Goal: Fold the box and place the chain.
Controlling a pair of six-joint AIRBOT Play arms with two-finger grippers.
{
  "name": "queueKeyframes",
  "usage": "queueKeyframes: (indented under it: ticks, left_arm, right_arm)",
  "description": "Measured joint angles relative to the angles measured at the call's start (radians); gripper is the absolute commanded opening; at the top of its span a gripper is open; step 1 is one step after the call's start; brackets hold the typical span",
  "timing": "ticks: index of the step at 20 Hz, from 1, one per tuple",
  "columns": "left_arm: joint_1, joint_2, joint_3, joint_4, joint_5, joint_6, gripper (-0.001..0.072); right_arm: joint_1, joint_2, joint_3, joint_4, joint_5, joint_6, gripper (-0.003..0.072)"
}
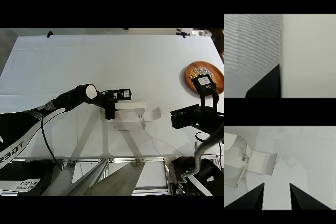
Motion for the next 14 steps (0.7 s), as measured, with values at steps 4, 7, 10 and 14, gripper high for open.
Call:
queueKeyframes:
  ticks: [4, 7, 10, 14]
  left_arm:
    - [0.0, 0.0, 0.0, 0.0, 0.001, 0.0, 0.0014]
    - [0.0, 0.0, 0.0, 0.0, 0.002, 0.0, 0.0014]
    - [0.0, 0.0, 0.0, -0.001, 0.002, 0.0, 0.0014]
    - [0.0, 0.0, 0.0, -0.001, 0.002, 0.0, 0.0014]
  right_arm:
    - [0.0, 0.0, 0.0, 0.0, 0.0, 0.0, 0.0303]
    - [0.0, 0.0, 0.0, 0.006, 0.0, -0.015, 0.0008]
    - [0.0, 0.0, 0.0, 0.048, 0.003, -0.097, 0.0009]
    - [0.027, 0.019, 0.0, 0.131, 0.012, -0.188, 0.0008]
